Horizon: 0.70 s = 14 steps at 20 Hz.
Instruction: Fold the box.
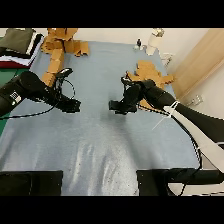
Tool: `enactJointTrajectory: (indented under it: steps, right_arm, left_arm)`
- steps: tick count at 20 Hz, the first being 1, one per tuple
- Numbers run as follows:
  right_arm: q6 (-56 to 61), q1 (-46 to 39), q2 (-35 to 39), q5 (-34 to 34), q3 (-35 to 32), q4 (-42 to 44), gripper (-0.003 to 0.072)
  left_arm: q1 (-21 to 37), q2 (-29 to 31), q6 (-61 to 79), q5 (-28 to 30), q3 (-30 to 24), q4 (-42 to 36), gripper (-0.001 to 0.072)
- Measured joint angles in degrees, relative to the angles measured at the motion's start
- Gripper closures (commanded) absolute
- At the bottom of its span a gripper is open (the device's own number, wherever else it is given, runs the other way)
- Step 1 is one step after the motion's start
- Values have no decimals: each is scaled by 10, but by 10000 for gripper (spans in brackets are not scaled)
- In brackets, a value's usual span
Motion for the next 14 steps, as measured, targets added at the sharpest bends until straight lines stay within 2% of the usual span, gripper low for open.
enactJointTrajectory:
  steps: [14]
  right_arm:
    - [0,0,-1,13,0,-2,684]
  left_arm:
    - [0,0,0,0,0,0,696]
